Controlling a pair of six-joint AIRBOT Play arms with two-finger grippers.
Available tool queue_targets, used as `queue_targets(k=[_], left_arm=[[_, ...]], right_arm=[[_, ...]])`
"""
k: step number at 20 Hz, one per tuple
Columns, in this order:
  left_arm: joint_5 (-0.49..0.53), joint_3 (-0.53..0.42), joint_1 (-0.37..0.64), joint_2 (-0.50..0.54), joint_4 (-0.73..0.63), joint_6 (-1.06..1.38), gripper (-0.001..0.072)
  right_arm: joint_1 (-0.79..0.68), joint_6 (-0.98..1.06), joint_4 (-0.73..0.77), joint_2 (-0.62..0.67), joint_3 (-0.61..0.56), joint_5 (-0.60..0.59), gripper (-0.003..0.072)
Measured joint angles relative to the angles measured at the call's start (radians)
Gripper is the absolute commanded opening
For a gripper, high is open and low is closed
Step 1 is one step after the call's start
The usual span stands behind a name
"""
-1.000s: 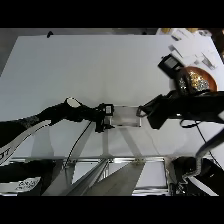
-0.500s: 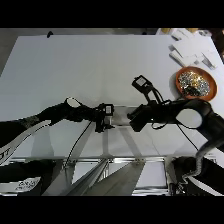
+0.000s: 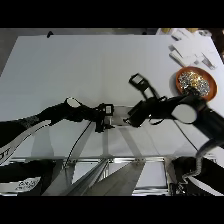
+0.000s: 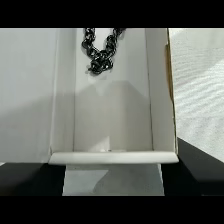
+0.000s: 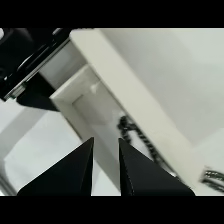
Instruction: Fold the box and place the chain.
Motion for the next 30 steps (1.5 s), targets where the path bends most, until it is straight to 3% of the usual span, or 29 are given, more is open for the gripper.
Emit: queue_targets(k=[1,3,8,9,10,11,15,16,17,24,30], left_arm=[[0.000,0.000,0.000,0.000,0.000,0.000,0.0111],[0.000,0.000,0.000,0.000,0.000,0.000,0.0111],[0.000,0.000,0.000,0.000,0.000,0.000,0.0111],[0.000,0.000,0.000,0.000,0.000,0.000,0.0111],[0.000,0.000,0.000,0.000,0.000,0.000,0.0111],[0.000,0.000,0.000,0.000,0.000,0.000,0.0111],[0.000,0.000,0.000,0.000,0.000,0.000,0.0111],[0.000,0.000,0.000,0.000,0.000,0.000,0.0111],[0.000,0.000,0.000,0.000,0.000,0.000,0.0111],[0.000,0.000,0.000,0.000,0.000,0.000,0.0111],[0.000,0.000,0.000,0.000,0.000,0.000,0.0111]], right_arm=[[-0.031,0.000,-0.018,0.017,0.029,0.031,0.0153],[-0.114,0.000,-0.046,0.040,0.071,0.090,0.0020],[-0.345,0.009,-0.095,0.035,0.101,0.191,0.0021],[-0.378,0.010,-0.101,0.029,0.094,0.191,0.0041],[-0.400,0.012,-0.105,0.022,0.083,0.193,0.0159],[-0.417,0.012,-0.108,0.013,0.066,0.189,0.0199],[-0.448,0.023,-0.118,-0.061,-0.006,0.126,0.0206],[-0.450,0.028,-0.118,-0.088,-0.016,0.114,0.0252],[-0.449,0.031,-0.119,-0.120,-0.024,0.104,0.0345],[-0.400,0.045,-0.120,-0.305,-0.042,0.084,0.0343],[-0.391,0.066,-0.125,-0.357,-0.043,0.066,0.0342]])
